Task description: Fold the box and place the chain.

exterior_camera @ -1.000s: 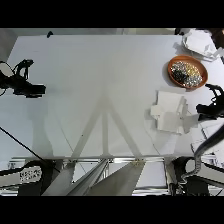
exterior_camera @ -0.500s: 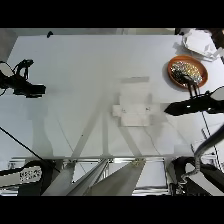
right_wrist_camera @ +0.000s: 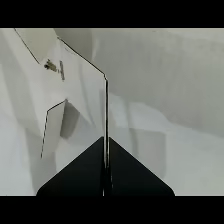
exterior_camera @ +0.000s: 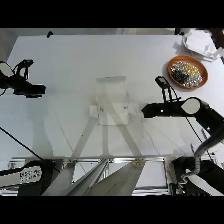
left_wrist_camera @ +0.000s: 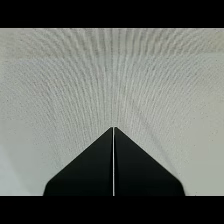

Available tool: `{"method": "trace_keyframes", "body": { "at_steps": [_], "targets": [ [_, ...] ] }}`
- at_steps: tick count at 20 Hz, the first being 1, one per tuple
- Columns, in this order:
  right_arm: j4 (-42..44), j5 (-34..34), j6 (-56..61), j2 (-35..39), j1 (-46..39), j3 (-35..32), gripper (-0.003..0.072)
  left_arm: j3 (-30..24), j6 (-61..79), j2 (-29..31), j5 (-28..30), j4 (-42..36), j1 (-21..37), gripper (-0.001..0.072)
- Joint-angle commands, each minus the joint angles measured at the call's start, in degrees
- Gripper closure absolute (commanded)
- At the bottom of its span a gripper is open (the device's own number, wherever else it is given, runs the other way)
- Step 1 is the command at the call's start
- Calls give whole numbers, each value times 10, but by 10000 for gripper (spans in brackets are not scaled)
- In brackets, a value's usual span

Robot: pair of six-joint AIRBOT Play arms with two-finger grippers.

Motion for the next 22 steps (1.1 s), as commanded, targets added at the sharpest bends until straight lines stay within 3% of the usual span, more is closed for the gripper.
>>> {"method": "trace_keyframes", "body": {
  "at_steps": [1,6,10,11,13,15,18,19,22],
  "targets": [
    [-30,-16,86,1,29,-2,675,0,0,0,0,0,0,700],
    [-40,35,113,1,29,-2,675,0,0,0,0,0,0,700],
    [-86,67,166,1,29,-2,675,0,1,-1,14,-71,0,695],
    [-97,77,175,1,29,-2,675,0,11,-1,16,-100,0,590],
    [-102,85,175,1,29,-2,675,0,101,-3,9,-181,0,204],
    [-101,88,175,1,29,-2,675,0,237,-7,-31,-289,0,200],
    [-101,87,175,1,29,-2,674,-1,434,-28,-145,-483,-7,205],
    [-101,87,175,1,29,-2,674,-1,471,-38,-170,-524,-18,236],
    [-101,87,175,1,29,-2,674,-1,508,-76,-183,-533,-84,237]
  ]
}}
